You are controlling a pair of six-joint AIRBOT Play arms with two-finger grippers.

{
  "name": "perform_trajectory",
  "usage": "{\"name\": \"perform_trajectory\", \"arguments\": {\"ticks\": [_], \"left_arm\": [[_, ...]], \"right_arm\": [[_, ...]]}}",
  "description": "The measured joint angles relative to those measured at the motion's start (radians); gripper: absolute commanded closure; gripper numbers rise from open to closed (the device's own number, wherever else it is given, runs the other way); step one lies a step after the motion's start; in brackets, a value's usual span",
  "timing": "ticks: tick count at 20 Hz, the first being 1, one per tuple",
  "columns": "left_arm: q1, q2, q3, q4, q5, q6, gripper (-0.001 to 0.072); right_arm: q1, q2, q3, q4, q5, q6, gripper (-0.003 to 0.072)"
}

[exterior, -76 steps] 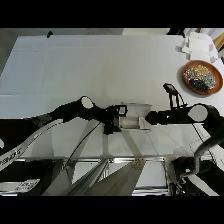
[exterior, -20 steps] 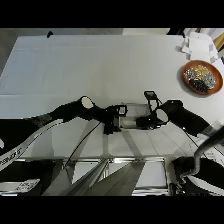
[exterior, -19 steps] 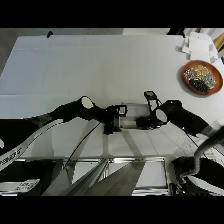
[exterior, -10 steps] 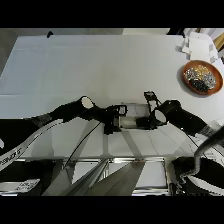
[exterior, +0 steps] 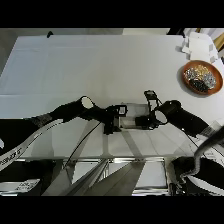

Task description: Fold the box and place the chain.

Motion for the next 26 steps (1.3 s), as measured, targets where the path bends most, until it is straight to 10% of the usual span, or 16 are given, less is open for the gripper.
{"name": "perform_trajectory", "arguments": {"ticks": [3,7,11,26], "left_arm": [[0.0,0.0,0.0,0.0,0.0,0.0,0.064],[0.0,0.0,0.0,-0.001,0.0,-0.004,0.064],[0.0,0.0,0.0,0.002,0.0,0.001,0.064],[0.0,0.0,0.0,-0.001,0.0,-0.002,0.064]], "right_arm": [[0.0,0.006,0.0,-0.002,0.002,0.004,0.0649],[0.0,0.008,-0.001,-0.001,0.011,0.01,0.0676],[0.0,0.01,0.0,0.019,0.019,-0.002,0.0421],[-0.136,0.397,0.18,-0.053,0.251,-0.21,0.0365]]}}
